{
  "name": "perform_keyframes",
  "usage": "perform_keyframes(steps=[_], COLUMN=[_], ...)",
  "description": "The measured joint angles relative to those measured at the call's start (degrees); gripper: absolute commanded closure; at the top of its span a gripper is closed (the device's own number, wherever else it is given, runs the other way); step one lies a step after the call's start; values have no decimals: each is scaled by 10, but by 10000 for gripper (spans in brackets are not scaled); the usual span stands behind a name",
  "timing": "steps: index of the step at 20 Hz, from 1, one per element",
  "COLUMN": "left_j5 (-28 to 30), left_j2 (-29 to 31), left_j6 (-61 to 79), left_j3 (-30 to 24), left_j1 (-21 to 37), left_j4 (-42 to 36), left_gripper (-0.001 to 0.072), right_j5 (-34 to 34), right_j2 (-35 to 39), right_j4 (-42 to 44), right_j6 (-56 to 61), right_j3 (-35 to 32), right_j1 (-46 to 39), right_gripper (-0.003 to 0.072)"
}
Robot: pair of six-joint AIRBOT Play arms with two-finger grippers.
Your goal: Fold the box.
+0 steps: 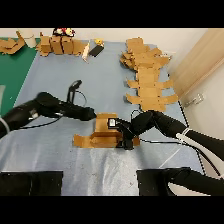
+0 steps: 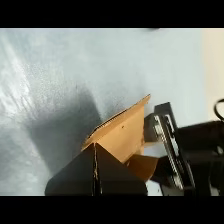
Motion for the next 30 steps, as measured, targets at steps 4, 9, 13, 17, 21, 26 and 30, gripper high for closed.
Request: perform_keyframes(steps=[4, 9, 13, 17, 21, 26, 30], left_j5=[-124, -177, -178, -166, -120, -72, -43], left_j2=[65, 116, 125, 126, 107, 60, 27], left_j6=[133, 276, 338, 388, 471, 575, 606], left_j3=[-2, -23, -35, -54, -93, -110, -113], left_j1=[63, 34, -17, -39, -46, -49, -50], left_j4=[43, 165, 223, 250, 213, 110, 76], left_gripper=[700, 564, 34, 32, 33, 34, 247], right_j5=[0, 0, 0, 0, 0, 0, 0], right_j2=[0, 0, 0, 0, 0, 0, 0], right_j4=[0, 0, 0, 0, 0, 0, 0], right_j6=[0, 0, 0, 0, 0, 0, 0], right_j3=[0, 0, 0, 0, 0, 0, 0], right_j1=[0, -1, -1, -1, -1, -1, -1], right_gripper=[146, 145, 145, 146, 145, 145, 145])
